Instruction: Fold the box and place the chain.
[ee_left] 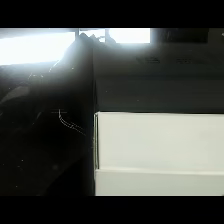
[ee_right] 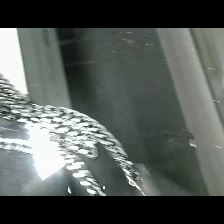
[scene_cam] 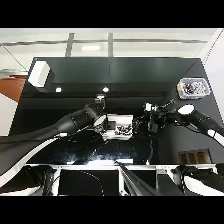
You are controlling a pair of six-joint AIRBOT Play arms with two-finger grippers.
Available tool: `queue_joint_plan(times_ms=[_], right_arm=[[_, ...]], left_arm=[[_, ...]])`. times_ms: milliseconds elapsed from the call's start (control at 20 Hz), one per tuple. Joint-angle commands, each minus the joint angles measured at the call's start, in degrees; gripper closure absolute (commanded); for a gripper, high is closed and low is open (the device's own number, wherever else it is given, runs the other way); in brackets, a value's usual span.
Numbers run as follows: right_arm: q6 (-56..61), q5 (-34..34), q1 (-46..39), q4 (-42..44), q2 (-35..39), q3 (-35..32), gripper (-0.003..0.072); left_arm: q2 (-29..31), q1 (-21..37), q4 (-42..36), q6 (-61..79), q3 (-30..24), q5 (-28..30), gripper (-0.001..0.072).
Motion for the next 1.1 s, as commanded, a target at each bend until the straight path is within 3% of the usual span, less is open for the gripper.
queue_joint_plan(times_ms=[0, 50, 200, 250, 500, 750, 1050], right_arm=[[1.88, 0.11, 0.09, -2.69, -0.04, 0.02, 0.0457], [2.45, 0.61, 0.09, -3.76, 0.17, 0.02, 0.0553], [3.61, 0.57, 0.09, -4.17, 1.88, 0.02, 0.0562], [3.96, 0.59, 0.09, -4.17, 2.86, 0.02, 0.0632], [13.49, 0.57, 0.09, -4.11, 10.05, 0.04, 0.0634], [31.82, 0.83, 0.09, -3.21, 22.25, 0.39, 0.0635], [49.53, 16.79, 0.09, 0.85, 36.24, 10.49, 0.0635]], left_arm=[[-0.04, 0.04, 0.0, 0.0, -0.04, 0.0, 0.0673], [-0.04, 0.04, 0.0, 0.0, -0.04, 0.0, 0.0673], [-0.04, 0.04, 0.0, 0.0, -0.04, 0.02, 0.0673], [-0.04, 0.07, 0.02, 0.0, -0.04, 0.02, 0.0672], [-0.04, 0.04, 0.0, 0.0, -0.04, 0.02, 0.0672], [-0.04, 0.04, 0.0, 0.0, -0.04, 0.02, 0.0672], [-0.04, 0.04, -0.02, 0.0, -0.04, 0.02, 0.0673]])
